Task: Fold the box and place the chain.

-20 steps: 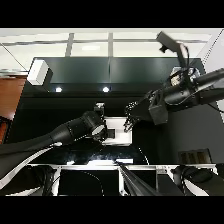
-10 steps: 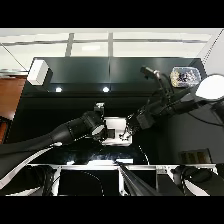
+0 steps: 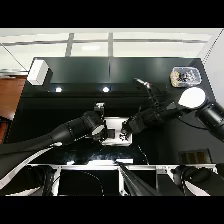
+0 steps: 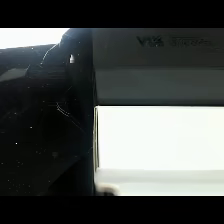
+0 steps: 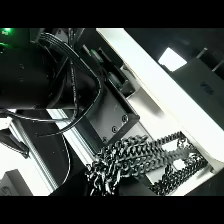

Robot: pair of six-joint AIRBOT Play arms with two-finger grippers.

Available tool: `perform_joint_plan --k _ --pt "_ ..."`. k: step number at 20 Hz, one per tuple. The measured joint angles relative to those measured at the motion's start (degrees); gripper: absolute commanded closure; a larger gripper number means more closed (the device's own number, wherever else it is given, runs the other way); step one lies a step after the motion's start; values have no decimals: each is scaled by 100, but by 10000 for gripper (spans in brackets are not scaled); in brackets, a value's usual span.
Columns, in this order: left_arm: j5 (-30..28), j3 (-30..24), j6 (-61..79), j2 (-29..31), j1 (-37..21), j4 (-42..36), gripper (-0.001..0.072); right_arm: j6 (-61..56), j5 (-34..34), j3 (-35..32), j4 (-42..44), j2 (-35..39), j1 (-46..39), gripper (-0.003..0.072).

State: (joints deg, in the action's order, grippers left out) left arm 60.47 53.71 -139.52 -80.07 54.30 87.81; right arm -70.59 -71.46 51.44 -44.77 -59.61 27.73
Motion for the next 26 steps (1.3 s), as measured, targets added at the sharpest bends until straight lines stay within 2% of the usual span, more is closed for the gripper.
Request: perform_joint_plan --k 2,8,13,14,16,17,21,26 --pt "0 0 0 0 0 0 681 -170 131 -11 -103 -52 79 307" --pt "-11 0 0 0 0 0 681 -389 -26 -17 -457 -68 -26 311" --pt "-160 0 0 0 -11 0 677 -275 -645 -17 -802 382 -1019 310" --pt "-175 0 0 0 -20 -2 579 -247 -717 -17 -883 503 -1246 311" --pt "-155 33 0 0 -33 -24 228 -205 -824 -17 -1003 715 -1676 311" --pt "-109 68 -2 2 -35 -31 194 -197 -855 -17 -1049 787 -1845 311" --pt "382 323 98 92 -42 116 194 -164 -890 -17 -1113 925 -2155 311" --pt "800 466 645 708 -87 503 194 -157 -807 -17 -1132 962 -2251 311"
